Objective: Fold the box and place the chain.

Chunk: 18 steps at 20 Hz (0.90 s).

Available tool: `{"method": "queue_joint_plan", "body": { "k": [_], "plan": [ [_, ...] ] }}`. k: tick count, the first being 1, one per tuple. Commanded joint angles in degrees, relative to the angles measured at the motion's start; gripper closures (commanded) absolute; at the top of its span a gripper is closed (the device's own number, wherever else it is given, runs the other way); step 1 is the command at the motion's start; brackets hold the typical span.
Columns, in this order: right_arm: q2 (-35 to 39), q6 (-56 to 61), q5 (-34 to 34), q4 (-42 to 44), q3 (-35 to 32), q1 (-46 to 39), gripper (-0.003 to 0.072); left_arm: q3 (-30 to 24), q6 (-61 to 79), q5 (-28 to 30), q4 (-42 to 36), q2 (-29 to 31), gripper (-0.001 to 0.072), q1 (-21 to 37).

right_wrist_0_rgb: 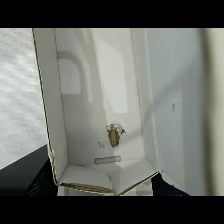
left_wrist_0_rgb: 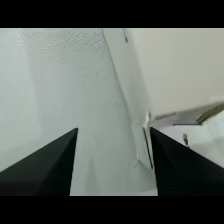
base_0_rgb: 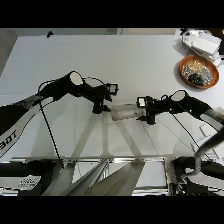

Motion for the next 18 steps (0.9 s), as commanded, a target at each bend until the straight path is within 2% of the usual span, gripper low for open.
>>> {"method": "queue_joint_plan", "body": {
  "k": [1, 5, 6, 9, 11, 12, 14, 16, 18],
  "plan": [
    [-0.04, -0.09, 0.07, 0.02, 0.0, -0.02, 0.0284, 0.04, -0.02, -0.04, 0.15, 2.84, 0.0172, 2.93],
    [-0.04, -0.09, 0.09, 0.02, -0.02, -0.02, 0.0284, 0.04, -0.11, -3.58, 0.11, 8.31, 0.0184, 6.58],
    [-0.04, -0.09, 0.09, 0.02, -0.02, -0.02, 0.0284, 0.04, -1.53, -5.22, 0.09, 9.75, 0.0248, 6.88],
    [-0.04, -0.07, 0.09, 0.02, -0.02, -0.02, 0.0284, 0.04, -4.81, -14.75, -0.81, 12.26, 0.0692, 5.22],
    [-0.04, -0.09, 0.07, 0.02, -0.02, -0.02, 0.0284, 0.0, -6.47, -19.15, -0.76, 11.58, 0.0705, 1.33],
    [-0.04, -0.09, 0.09, 0.0, 0.0, -0.02, 0.0284, 0.0, -8.79, -18.47, -0.76, 11.15, 0.0706, -1.18],
    [-0.04, -0.07, 0.09, 0.02, -0.02, -0.02, 0.0284, 0.0, -10.99, -13.42, -1.62, 10.16, 0.0706, -6.54],
    [-0.04, -0.09, 0.07, 0.02, 0.0, -0.02, 0.0284, 0.0, -12.55, -3.61, -2.08, 9.29, 0.0706, -10.56],
    [-0.04, -0.07, 0.09, 0.02, 0.0, -0.02, 0.0284, 0.0, -19.91, 9.07, -2.08, 8.57, 0.0706, -11.76]
  ]
}}
